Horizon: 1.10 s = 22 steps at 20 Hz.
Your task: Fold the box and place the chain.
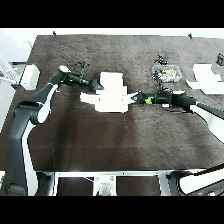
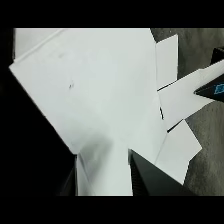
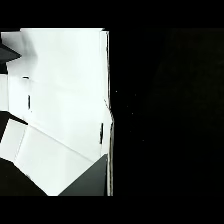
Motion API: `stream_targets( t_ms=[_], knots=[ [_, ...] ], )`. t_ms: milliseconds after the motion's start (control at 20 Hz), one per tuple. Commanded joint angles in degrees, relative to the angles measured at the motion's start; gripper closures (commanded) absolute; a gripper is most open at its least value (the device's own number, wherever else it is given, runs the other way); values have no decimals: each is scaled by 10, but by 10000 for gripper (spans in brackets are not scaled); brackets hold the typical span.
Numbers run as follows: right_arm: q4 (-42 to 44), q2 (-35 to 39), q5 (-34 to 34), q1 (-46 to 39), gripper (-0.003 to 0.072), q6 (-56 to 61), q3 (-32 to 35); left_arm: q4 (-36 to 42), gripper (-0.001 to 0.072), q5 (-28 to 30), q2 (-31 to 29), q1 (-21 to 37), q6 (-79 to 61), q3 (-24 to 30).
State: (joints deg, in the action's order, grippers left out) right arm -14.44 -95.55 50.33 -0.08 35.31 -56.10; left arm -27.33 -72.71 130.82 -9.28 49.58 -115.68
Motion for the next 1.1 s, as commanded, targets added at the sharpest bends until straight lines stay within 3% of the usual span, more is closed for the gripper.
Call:
stream_targets(
  t_ms=[0, 50, 150, 200, 350, 400, 500, 550, 600, 650, 800, 1050],
  knots=[
    [0, 0, 0, 0, 682, 0, 0, 8, 379, 0, 1, 0, -5, 0],
    [0, 0, 0, 0, 682, 0, 0, 9, 499, -2, 1, 0, -6, 0],
    [0, 0, 0, 0, 682, 0, 0, 9, 503, -4, 1, 0, -12, 0],
    [0, 0, 0, 0, 682, 0, 0, 10, 581, -5, 1, 0, -18, 0],
    [0, 0, 0, 0, 681, 0, 0, 13, 602, -8, 1, 0, -31, 0],
    [0, 0, 0, -1, 681, 0, 0, 12, 661, -9, 2, 0, -36, 0],
    [0, 0, 1, -2, 679, 0, 0, 14, 664, -15, 2, 0, -49, 0],
    [1, 0, 3, -5, 584, -5, 0, 19, 687, -22, 2, 0, -59, 0],
    [5, 0, 12, -10, 367, -10, 0, 24, 687, -28, 2, 0, -67, 0],
    [16, 1, 22, -17, 270, -20, 0, 28, 688, -35, 2, 0, -79, 0],
    [41, 11, 56, -52, 271, -44, 0, 31, 689, -47, 2, 0, -103, 0],
    [75, 30, 59, -125, 270, -60, -2, 73, 692, -68, 2, 0, -252, 0]
  ],
)
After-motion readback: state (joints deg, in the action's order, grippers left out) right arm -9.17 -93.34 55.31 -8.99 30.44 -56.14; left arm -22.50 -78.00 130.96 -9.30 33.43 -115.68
